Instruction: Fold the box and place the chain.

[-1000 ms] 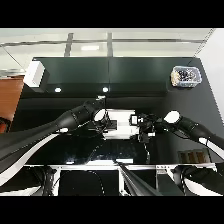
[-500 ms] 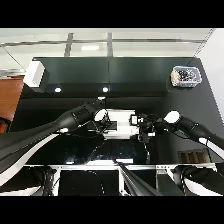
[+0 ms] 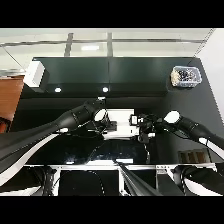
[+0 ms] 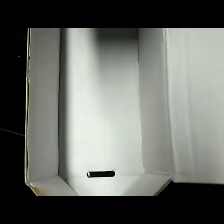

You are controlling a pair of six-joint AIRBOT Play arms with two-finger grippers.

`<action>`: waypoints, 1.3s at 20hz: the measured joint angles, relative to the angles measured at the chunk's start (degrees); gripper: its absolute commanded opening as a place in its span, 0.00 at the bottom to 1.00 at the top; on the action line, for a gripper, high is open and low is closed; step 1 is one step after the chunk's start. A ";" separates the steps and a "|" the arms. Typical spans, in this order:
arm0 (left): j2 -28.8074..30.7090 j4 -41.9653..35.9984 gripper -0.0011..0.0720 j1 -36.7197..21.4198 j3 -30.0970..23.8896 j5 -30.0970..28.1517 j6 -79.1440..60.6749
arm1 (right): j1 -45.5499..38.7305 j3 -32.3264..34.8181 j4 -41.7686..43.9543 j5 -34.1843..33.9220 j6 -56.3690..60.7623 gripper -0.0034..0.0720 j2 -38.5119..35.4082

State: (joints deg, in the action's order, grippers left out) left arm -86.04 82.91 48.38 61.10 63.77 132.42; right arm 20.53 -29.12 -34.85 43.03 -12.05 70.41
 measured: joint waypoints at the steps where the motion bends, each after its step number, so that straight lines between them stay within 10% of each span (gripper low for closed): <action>1: 0.00 0.22 0.05 0.00 0.00 -0.04 0.00 | -0.02 0.00 -0.44 0.17 0.72 0.96 -0.28; 9: 0.00 0.74 0.05 0.00 0.00 0.72 0.44 | -0.07 -0.04 -6.36 2.43 4.20 0.95 -5.29; 14: 0.00 0.79 0.05 0.00 0.00 0.44 0.57 | 1.11 -0.04 -6.95 2.75 3.10 0.56 -5.95; 15: 0.00 0.79 0.05 0.00 0.00 0.44 0.55 | 1.40 -0.04 -7.10 2.71 3.02 0.24 -6.01; 16: 0.00 0.79 0.05 0.00 0.00 0.42 0.57 | 1.57 -0.04 -7.06 2.64 2.89 0.19 -6.01; 26: 0.00 0.79 0.05 0.00 0.00 0.35 0.44 | 2.03 -0.04 -5.20 1.88 2.67 0.32 -6.12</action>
State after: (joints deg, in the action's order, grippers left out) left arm -86.04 83.70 48.38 61.10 64.12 132.86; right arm 22.57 -29.17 -40.05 44.91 -9.39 64.29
